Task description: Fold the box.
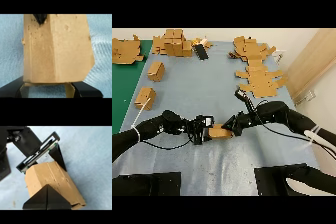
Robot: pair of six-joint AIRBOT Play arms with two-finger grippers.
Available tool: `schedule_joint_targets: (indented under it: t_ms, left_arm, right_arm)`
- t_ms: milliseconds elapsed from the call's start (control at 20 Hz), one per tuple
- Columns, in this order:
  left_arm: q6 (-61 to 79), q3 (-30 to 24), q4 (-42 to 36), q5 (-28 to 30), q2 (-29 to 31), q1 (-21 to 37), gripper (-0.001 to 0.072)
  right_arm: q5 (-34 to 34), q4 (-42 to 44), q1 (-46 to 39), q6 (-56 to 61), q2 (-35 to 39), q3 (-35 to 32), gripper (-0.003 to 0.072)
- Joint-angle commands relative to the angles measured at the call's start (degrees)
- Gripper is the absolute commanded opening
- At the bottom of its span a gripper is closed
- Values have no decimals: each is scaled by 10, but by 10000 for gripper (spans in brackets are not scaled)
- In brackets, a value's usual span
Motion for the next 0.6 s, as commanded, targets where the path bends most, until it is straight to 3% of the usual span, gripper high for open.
schedule_joint_targets:
  t_ms: [0,200,350,400,550]
  left_arm:
    - [0,0,0,0,0,0,520]
    - [0,0,0,0,0,0,520]
    - [0,0,0,0,0,0,520]
    - [0,0,0,0,0,0,520]
    - [0,0,0,0,0,0,520]
  right_arm:
    - [129,-77,60,-29,55,-24,7]
    - [155,-114,116,-29,63,-24,45]
    - [169,-177,137,-30,63,-24,298]
    - [178,-194,137,-33,63,-24,344]
    - [181,-209,138,-65,63,-23,384]
